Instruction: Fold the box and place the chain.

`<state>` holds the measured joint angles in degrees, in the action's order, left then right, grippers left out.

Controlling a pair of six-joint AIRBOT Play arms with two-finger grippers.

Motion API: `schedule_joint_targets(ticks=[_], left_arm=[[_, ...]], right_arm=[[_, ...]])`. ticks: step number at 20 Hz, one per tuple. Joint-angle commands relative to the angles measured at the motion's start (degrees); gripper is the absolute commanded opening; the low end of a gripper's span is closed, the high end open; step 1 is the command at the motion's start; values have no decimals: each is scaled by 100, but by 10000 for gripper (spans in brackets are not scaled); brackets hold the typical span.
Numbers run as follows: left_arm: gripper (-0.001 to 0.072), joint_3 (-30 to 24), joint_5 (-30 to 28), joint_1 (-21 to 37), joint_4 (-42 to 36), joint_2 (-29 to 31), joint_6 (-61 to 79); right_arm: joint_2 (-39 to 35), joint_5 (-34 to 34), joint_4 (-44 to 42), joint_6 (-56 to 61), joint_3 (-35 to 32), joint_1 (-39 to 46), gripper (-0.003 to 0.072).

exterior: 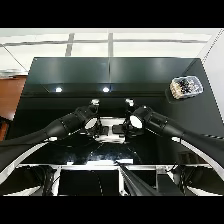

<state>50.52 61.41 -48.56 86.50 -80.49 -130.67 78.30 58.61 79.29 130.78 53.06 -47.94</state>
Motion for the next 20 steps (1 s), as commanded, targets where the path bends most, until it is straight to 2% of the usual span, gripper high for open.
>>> schedule_joint_targets(ticks=[1, 11, 12, 13, 15, 16, 17, 18, 20], left_arm=[[32, -4, 33, 2, -2, -2, 0], [32, -4, 35, 2, -2, -2, 0], [32, -4, 35, 2, -2, -2, 0], [31, -4, 35, 2, -4, -2, 0], [31, -4, 35, 2, -4, -2, 0], [31, -4, 35, 2, -4, -2, 0], [31, -4, 33, 2, -4, -2, -2], [31, -4, 35, 2, -7, -2, 0], [32, -4, 37, 2, -22, -2, -2]], right_arm=[[157, 22, 52, 170, 28, -116, 256], [304, -55, 138, 280, 61, -162, 253], [304, -50, 136, 280, 61, -164, 194], [304, -48, 133, 280, 63, -164, 193], [304, 7, 136, 282, 96, -164, 120], [304, 13, 136, 284, 131, -164, 117], [304, 11, 138, 295, 166, -164, 55], [304, -15, 142, 295, 195, -175, 26], [304, -87, 160, 306, 205, -208, 26]])
